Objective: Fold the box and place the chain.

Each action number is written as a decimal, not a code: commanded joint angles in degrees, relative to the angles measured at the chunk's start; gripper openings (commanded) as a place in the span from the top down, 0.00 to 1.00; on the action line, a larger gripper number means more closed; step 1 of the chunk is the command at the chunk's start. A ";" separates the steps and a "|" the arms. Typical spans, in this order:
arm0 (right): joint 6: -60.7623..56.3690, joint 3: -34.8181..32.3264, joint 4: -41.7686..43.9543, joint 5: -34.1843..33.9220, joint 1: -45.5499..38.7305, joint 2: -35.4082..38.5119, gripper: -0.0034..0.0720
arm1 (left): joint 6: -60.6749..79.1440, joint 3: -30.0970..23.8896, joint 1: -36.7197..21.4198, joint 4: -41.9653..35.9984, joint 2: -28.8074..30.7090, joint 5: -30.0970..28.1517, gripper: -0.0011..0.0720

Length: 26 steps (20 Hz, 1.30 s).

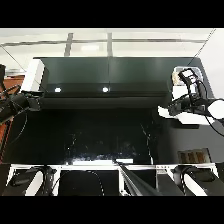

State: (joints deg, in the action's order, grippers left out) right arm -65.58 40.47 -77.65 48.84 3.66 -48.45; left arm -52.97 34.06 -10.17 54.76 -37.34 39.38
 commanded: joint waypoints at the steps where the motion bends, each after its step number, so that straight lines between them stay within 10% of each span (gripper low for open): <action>1: 0.00 -0.02 0.00 0.02 0.02 -0.02 0.94 | 0.02 -0.02 -0.04 0.02 0.00 0.00 0.94; 19: 0.00 -0.02 9.18 -4.17 0.02 -0.02 0.94 | 0.02 -0.02 0.39 -8.90 -2.14 -1.20 0.94; 20: 0.57 -0.09 11.50 -4.83 0.09 -0.26 0.93 | 0.20 0.00 1.07 -10.56 -3.50 -1.36 0.89; 21: 0.57 -0.09 12.72 -6.10 0.04 -0.74 0.89 | 0.74 0.00 2.05 -10.47 -4.96 -1.46 0.42; 22: 0.17 -0.09 12.61 -6.64 0.04 -1.36 0.39 | 0.61 0.00 3.19 -10.47 -6.47 -1.33 0.01; 23: -1.03 -0.07 12.04 -6.32 0.00 -2.19 0.14 | 0.68 0.22 4.46 -10.43 -8.09 -0.13 0.00; 26: -19.08 0.39 -7.65 -5.60 -1.66 -5.97 0.14 | -2.64 1.66 6.51 -9.40 -11.78 3.39 0.01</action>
State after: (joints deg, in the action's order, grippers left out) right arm -70.91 40.49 -71.50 43.46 3.20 -51.70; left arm -52.99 34.76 -5.54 45.45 -45.89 39.99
